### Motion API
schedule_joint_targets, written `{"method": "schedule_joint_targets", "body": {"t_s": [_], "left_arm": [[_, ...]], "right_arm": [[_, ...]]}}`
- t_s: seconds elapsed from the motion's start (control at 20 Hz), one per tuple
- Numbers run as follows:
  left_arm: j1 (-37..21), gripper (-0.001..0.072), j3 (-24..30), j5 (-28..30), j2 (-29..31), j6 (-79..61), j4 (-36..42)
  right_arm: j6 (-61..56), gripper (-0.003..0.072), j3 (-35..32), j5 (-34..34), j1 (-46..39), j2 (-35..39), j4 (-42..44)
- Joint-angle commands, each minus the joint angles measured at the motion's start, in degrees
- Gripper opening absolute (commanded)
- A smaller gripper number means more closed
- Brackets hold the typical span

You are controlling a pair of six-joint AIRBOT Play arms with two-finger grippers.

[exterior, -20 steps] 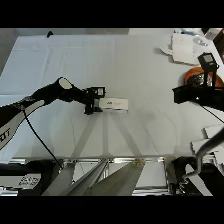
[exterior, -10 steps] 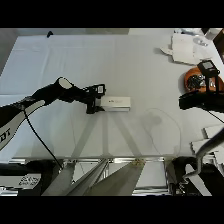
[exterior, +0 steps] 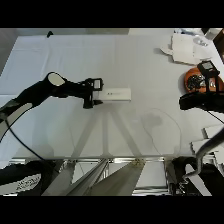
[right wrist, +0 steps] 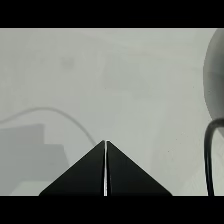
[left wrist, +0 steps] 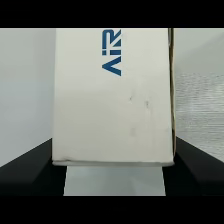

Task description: Fold the box and place the chain.

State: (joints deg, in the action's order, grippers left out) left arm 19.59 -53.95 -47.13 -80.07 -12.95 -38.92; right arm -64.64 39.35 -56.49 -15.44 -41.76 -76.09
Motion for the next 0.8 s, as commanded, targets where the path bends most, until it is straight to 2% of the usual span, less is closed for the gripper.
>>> {"method": "schedule_joint_targets", "body": {"t_s": [0.0, 0.25, 0.4, 0.55, 0.65, 0.75], "left_arm": [[-1.90, 0.0013, -0.07, 8.28, 8.90, 9.18, -1.29], [-7.21, 0.0013, -0.09, 22.97, 22.14, 24.57, -2.36], [-11.58, 0.0015, -0.09, 24.13, 26.47, 34.36, -4.68], [-15.74, 0.0011, -0.09, 23.17, 27.02, 53.09, -20.17], [-18.47, 0.0011, -0.09, 19.52, 26.49, 69.26, -33.77], [-21.03, 0.0011, -0.09, 15.34, 25.53, 79.73, -43.19]], "right_arm": [[0.00, 0.0010, 0.04, -0.02, -0.04, 0.04, -0.02], [0.00, 0.0010, 0.04, -0.02, -0.04, 0.04, -0.02], [-0.02, 0.0010, 0.04, -0.02, -0.04, 0.07, -0.02], [0.00, 0.0010, 0.04, -0.02, -0.04, 0.07, -0.02], [0.00, 0.0010, 0.04, -0.02, -0.04, 0.07, -0.02], [0.00, 0.0010, 0.04, -0.02, -0.04, 0.07, -0.02]]}}
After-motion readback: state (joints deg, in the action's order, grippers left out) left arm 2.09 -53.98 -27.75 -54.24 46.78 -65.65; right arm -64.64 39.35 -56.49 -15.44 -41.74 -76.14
